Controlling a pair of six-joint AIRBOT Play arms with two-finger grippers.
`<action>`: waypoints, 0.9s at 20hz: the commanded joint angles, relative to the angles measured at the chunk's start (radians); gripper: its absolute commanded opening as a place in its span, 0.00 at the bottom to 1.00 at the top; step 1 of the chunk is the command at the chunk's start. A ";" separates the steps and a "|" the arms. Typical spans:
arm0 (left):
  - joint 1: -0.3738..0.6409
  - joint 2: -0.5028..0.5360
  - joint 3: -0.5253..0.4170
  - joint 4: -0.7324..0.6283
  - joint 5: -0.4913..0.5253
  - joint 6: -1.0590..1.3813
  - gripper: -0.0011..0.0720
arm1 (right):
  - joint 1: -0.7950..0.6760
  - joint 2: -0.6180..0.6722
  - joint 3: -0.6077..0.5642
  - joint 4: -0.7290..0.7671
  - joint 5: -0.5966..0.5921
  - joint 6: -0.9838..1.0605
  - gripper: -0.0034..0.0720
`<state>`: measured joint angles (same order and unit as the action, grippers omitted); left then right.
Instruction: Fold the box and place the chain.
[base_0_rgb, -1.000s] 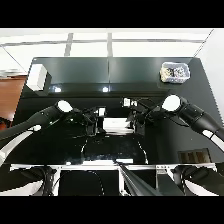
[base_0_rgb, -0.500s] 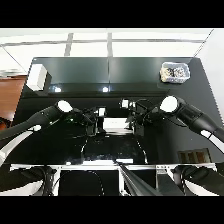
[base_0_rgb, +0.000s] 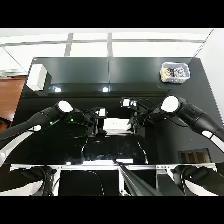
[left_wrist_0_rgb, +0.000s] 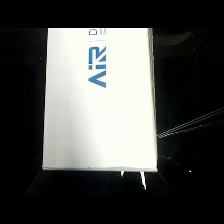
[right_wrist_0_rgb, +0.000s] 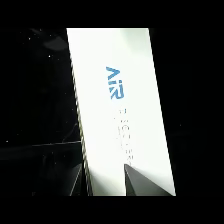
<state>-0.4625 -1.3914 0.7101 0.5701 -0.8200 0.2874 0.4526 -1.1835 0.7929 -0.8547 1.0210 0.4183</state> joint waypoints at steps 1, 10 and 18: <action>0.000 -0.001 0.001 0.001 0.001 0.000 0.56 | -0.040 0.049 0.010 0.013 0.016 0.156 0.45; -0.001 -0.001 0.001 0.000 0.002 0.000 0.56 | -0.106 0.033 -0.035 0.421 0.033 0.570 0.06; 0.000 -0.001 0.001 -0.002 0.002 0.000 0.56 | -0.082 -0.170 -0.066 0.391 -0.056 0.583 0.06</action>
